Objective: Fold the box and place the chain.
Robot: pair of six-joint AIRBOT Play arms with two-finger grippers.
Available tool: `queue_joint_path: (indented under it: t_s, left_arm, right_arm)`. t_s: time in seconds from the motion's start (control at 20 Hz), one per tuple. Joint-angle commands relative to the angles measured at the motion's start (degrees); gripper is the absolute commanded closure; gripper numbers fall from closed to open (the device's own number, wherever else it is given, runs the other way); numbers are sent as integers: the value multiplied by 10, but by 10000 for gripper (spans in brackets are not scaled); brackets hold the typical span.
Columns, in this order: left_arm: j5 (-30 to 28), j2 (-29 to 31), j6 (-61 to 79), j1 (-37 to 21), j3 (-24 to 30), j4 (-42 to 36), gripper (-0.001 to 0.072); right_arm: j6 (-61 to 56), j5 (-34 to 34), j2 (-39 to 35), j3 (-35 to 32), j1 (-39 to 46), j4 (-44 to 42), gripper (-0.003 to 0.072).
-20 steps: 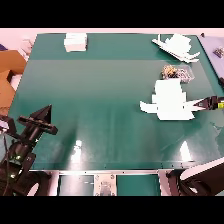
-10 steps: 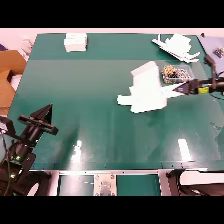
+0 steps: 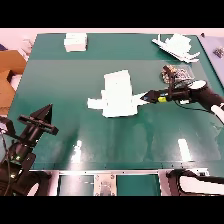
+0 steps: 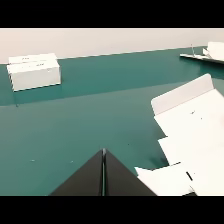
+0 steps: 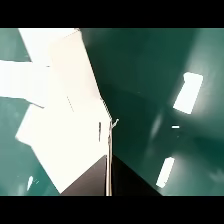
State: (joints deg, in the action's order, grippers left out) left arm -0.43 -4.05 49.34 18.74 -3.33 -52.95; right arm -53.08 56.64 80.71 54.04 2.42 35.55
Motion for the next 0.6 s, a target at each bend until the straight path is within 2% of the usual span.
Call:
queue_joint_path:
  t_s: [0.0,0.15,0.55]
  left_arm:
    - [0,0,0,0,0,0,690]
    - [0,0,0,0,0,0,690]
    - [0,0,2,0,0,0,690]
  right_arm:
    - [-14,-127,-2,-53,-46,-1,682]
    - [-18,-172,-2,-74,-68,-1,682]
    - [52,-181,-1,-63,-64,0,682]
